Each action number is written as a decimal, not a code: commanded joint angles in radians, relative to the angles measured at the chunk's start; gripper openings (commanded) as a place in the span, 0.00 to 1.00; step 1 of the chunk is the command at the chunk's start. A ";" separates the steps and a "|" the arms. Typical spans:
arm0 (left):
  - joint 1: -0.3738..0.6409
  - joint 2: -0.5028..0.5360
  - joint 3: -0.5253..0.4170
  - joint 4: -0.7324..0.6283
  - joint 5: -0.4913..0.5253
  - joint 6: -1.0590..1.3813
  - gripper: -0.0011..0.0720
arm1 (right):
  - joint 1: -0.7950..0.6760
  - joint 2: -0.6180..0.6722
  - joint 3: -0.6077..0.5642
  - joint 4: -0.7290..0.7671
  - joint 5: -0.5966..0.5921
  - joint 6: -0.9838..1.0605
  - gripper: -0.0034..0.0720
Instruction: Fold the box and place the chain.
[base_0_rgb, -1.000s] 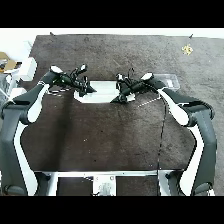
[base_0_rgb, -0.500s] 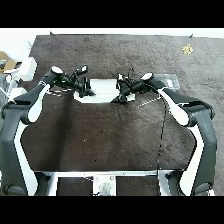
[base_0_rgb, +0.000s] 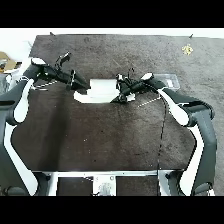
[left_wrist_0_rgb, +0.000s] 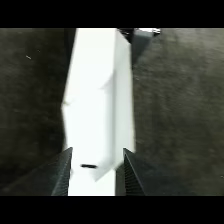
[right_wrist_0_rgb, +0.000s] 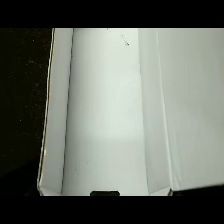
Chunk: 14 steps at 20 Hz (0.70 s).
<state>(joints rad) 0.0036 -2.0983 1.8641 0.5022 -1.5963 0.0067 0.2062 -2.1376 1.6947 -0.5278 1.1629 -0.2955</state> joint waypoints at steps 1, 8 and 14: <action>-0.015 0.010 0.002 -0.016 -0.090 -0.061 0.48 | 0.000 -0.001 0.000 0.000 0.001 0.000 0.55; -0.112 0.010 0.002 -0.017 -0.015 -0.058 0.03 | 0.000 -0.001 0.000 0.000 0.001 0.000 0.55; -0.119 0.010 0.002 -0.017 0.158 -0.058 0.03 | 0.000 -0.001 0.000 0.000 0.001 0.000 0.55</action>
<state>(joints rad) -0.1093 -2.0892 1.8645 0.4866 -1.5219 -0.0513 0.2062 -2.1376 1.6947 -0.5274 1.1629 -0.2951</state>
